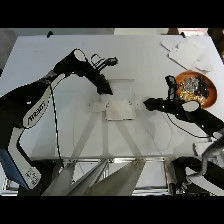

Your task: Fold the box and place the chain.

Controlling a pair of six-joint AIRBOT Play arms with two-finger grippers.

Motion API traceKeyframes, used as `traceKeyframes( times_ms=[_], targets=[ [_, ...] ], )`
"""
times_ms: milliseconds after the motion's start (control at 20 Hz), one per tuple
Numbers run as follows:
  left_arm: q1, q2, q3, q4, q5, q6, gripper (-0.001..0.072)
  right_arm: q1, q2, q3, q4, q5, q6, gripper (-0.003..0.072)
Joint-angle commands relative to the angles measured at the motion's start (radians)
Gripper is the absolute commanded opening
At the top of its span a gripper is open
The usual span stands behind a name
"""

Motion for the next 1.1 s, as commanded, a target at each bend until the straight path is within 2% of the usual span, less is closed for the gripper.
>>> traceKeyframes(
  times_ms=[0, 150, 250, 400, 450, 550, 650, 750, 900, 1050],
  targets=[
    [0.0, 0.003, 0.0, -0.002, 0.002, -0.083, 0.0002, 0.0, 0.018, 0.007, 0.0, 0.044, 0.006, 0.0297],
    [0.008, 0.049, 0.0, -0.003, -0.022, -0.122, 0.0, 0.0, 0.098, 0.037, -0.002, 0.042, 0.002, 0.0296],
    [0.029, 0.116, 0.0, -0.012, -0.043, -0.121, -0.0001, 0.0, 0.179, 0.052, -0.004, 0.018, 0.003, 0.0296],
    [0.08, 0.235, -0.008, -0.024, -0.127, -0.121, -0.0006, 0.0, 0.336, 0.054, -0.005, -0.034, 0.006, 0.0296],
    [0.095, 0.282, -0.031, -0.024, -0.121, -0.114, -0.0006, 0.0, 0.387, 0.054, -0.005, -0.047, 0.006, 0.0296],
    [0.118, 0.389, -0.115, -0.023, -0.104, -0.074, -0.0006, 0.0, 0.477, 0.054, -0.02, -0.063, 0.006, 0.0296],
    [0.123, 0.5, -0.244, -0.021, -0.099, 0.019, -0.0006, 0.0, 0.552, 0.054, -0.051, -0.066, 0.008, 0.0295],
    [0.122, 0.575, -0.36, -0.011, -0.048, 0.101, -0.0006, 0.0, 0.606, 0.054, -0.081, -0.066, 0.061, 0.0296],
    [0.12, 0.579, -0.441, 0.0, 0.065, 0.218, -0.0003, 0.0, 0.653, 0.054, -0.18, -0.042, 0.146, 0.0296],
    [0.12, 0.523, -0.447, -0.009, 0.103, 0.324, 0.0, 0.0, 0.655, 0.054, -0.265, -0.015, 0.192, 0.0296]
  ],
)
